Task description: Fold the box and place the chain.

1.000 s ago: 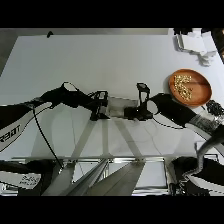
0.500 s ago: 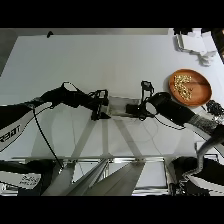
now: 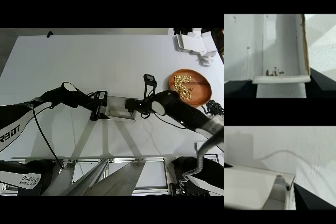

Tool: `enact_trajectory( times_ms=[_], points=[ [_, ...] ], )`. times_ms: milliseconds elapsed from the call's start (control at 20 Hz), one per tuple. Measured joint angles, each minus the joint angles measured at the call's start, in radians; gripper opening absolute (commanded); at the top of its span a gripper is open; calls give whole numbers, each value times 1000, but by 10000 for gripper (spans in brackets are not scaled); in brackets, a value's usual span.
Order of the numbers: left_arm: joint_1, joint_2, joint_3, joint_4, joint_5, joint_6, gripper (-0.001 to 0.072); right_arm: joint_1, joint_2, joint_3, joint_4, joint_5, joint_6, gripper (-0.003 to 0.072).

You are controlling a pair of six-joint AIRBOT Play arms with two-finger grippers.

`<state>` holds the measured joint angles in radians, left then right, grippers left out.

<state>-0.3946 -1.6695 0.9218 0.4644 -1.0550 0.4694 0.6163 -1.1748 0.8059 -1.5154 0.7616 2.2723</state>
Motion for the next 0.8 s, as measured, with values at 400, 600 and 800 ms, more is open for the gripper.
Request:
enact_trajectory(
  times_ms=[400, 600, 800],
  points=[
    [0, 0, 0, -3, 2, -2, 217, -309, 319, 0, -30, 109, -360, 583],
    [0, 0, 0, -4, 3, -2, 217, -599, 254, 1, 2, 74, -590, 600],
    [0, 0, 0, -4, 3, -2, 217, -803, 24, 55, 55, 33, -759, 664]
  ],
)
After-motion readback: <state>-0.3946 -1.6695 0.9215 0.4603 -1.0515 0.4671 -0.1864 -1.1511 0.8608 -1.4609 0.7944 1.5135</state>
